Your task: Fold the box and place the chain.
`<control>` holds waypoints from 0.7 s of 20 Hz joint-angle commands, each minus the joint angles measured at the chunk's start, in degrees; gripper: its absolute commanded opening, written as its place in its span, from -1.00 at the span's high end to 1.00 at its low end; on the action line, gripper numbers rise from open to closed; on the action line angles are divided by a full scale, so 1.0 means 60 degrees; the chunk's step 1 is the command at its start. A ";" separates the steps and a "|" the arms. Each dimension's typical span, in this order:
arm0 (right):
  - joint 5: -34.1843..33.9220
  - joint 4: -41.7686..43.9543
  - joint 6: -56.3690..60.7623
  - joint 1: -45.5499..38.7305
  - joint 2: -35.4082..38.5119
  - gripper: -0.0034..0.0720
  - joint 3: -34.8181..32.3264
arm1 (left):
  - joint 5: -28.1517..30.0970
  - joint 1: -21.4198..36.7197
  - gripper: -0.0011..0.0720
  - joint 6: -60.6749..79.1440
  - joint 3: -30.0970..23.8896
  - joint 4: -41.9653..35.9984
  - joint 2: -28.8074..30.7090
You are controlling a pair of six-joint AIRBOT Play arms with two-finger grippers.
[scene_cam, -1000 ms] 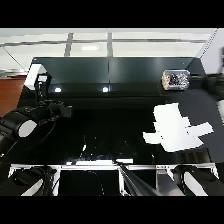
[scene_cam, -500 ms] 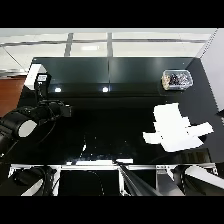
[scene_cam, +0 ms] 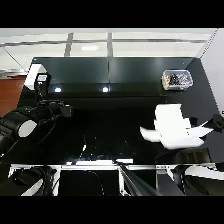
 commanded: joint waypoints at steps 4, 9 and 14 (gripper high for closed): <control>0.0903 0.0583 -0.0361 0.0943 0.0335 0.87 0.0007 | 0.0007 -0.0004 0.90 0.0000 -0.0004 0.0000 0.0004; -0.0073 0.2353 0.0197 0.2557 0.2127 0.87 -0.0022 | 0.0004 -0.0004 0.90 0.0000 -0.0004 0.0000 0.0004; -0.2113 0.3326 0.1406 0.4575 0.4513 0.87 -0.1337 | -0.0004 -0.0004 0.90 0.0004 -0.0011 -0.0149 0.0000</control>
